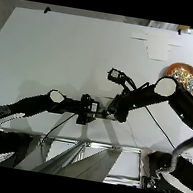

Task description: Fold the box and place the chain.

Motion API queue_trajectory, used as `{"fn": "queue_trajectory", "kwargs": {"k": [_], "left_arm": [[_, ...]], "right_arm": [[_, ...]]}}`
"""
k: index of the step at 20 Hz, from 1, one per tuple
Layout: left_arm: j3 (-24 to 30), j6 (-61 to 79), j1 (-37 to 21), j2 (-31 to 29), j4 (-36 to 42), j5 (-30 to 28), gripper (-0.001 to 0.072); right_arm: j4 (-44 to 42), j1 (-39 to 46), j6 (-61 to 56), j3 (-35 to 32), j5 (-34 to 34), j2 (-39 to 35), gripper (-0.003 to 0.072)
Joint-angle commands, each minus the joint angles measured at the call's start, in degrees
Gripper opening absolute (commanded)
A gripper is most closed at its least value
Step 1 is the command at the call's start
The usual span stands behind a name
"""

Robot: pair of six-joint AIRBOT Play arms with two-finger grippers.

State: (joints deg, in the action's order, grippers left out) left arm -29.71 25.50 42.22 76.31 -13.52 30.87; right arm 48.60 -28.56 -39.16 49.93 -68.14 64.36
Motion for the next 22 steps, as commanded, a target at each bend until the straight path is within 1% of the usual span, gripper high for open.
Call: {"fn": "queue_trajectory", "kwargs": {"k": [1, 2, 3, 4, 6, 7, 9, 10, 11, 14, 15, 16, 18, 19, 20, 21, 22], "left_arm": [[0.0, 0.0, 0.0, 0.0, 0.0, 0.0, 0.0151], [0.0, 0.0, 0.0, 0.0, 0.0, 0.0, 0.0151], [0.0, 0.0, 0.0, 0.0, 0.0, 0.0, 0.0151], [0.0, 0.0, 0.0, 0.0, 0.0, 0.0, 0.0151], [0.0, 0.0, 0.0, 0.0, 0.0, 0.0, 0.0151], [0.0, 0.0, 0.0, 0.0, 0.0, 0.0, 0.0151], [0.0, 0.0, 0.0, 0.0, 0.0, 0.0, 0.0151], [0.0, 0.0, 0.0, 0.0, 0.0, 0.0, 0.0151], [0.0, 0.0, 0.0, 0.0, 0.0, 0.0, 0.0151], [0.0, 0.0, 0.0, 0.0, 0.0, 0.0, 0.0151], [0.0, 0.0, 0.0, 0.0, 0.0, 0.0, 0.0151], [0.0, 0.0, 0.0, 0.0, 0.0, 0.0, 0.0151], [0.0, 0.0, 0.0, 0.0, 0.0, 0.0, 0.0151], [0.0, 0.0, 0.0, 0.0, 0.0, 0.0, 0.0151], [0.0, 0.0, 0.0, 0.0, 0.0, 0.0, 0.0151], [0.0, 0.0, 0.0, 0.0, 0.0, 0.0, 0.0151], [0.0, 0.0, 0.0, 0.0, 0.0, 0.0, 0.0151]], "right_arm": [[-0.6, 0.0, 0.0, -0.1, 0.3, -0.5, 0.0307], [-0.3, 0.3, 0.0, -0.1, 0.0, -1.4, 0.033], [-0.3, 1.2, 0.0, -0.1, -0.4, -3.1, 0.0328], [0.2, 2.7, 0.0, -0.1, -1.2, -4.9, 0.0291], [4.1, 7.5, 0.2, -0.1, -3.0, -8.9, 0.0132], [7.4, 10.6, 0.1, -0.1, -3.6, -10.4, 0.0094], [14.3, 16.7, -0.8, -0.2, -4.9, -11.0, 0.0091], [17.4, 19.0, -2.2, -0.9, -4.1, -10.7, 0.0058], [19.6, 20.9, -3.5, -2.0, -1.8, -10.3, 0.0038], [20.7, 22.8, -5.6, -5.9, 4.1, -7.3, 0.0032], [20.6, 22.8, -5.5, -7.0, 5.4, -5.8, 0.0016], [20.6, 22.8, -5.2, -7.7, 6.6, -4.2, 0.0016], [20.6, 22.6, -0.4, -8.1, 7.3, -0.7, 0.0018], [21.1, 22.0, 2.4, -8.1, 7.2, 0.4, 0.0071], [21.8, 21.1, 3.8, -8.1, 7.3, 1.4, 0.0181], [22.3, 20.0, 4.2, -8.1, 7.5, 2.4, 0.0226], [22.6, 19.0, 5.7, -8.1, 7.6, 3.5, 0.0226]]}}
